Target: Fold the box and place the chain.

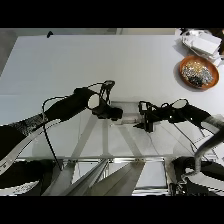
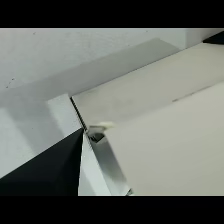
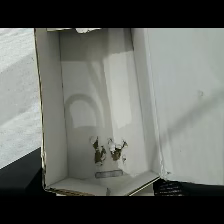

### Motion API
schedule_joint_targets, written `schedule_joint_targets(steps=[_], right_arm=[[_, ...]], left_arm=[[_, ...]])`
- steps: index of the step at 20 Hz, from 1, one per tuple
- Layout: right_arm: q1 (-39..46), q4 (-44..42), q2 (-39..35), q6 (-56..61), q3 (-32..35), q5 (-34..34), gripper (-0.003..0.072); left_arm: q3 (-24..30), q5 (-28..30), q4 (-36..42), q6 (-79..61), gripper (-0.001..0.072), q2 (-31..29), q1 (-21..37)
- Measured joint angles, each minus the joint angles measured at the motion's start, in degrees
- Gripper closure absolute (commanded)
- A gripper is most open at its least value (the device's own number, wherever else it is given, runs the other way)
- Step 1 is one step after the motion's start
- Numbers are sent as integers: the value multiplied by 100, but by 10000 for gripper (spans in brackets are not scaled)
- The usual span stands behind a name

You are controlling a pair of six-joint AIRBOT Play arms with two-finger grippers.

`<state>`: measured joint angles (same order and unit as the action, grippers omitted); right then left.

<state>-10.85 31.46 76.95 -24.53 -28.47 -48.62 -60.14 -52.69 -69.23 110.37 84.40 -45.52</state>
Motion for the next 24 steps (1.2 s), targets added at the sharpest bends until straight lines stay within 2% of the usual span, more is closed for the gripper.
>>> schedule_joint_targets(steps=[5, 11, 16, 17, 18, 19, 24], right_arm=[[0, 0, 0, 2, 0, 0, 367], [0, 0, 0, 2, 0, 0, 367], [0, 0, 0, 0, 0, 2, 367], [0, 0, 0, 0, 0, 0, 367], [0, 0, 0, 2, 0, 0, 367], [0, 0, 0, 2, 0, 0, 367], [2, 2, 0, 7, 0, -4, 367]], left_arm=[[-612, -905, -280, 323, 328, 107, -17], [-1154, -1606, -332, 885, 328, 542, -46], [-1248, -1539, -461, 1491, 333, 815, -179], [-1255, -1486, -496, 1591, 385, 852, -205], [-1259, -1443, -542, 1692, 466, 894, -232], [-1261, -1425, -586, 1755, 507, 927, -254], [-1272, -1268, -619, 1941, 506, 1123, -354]])
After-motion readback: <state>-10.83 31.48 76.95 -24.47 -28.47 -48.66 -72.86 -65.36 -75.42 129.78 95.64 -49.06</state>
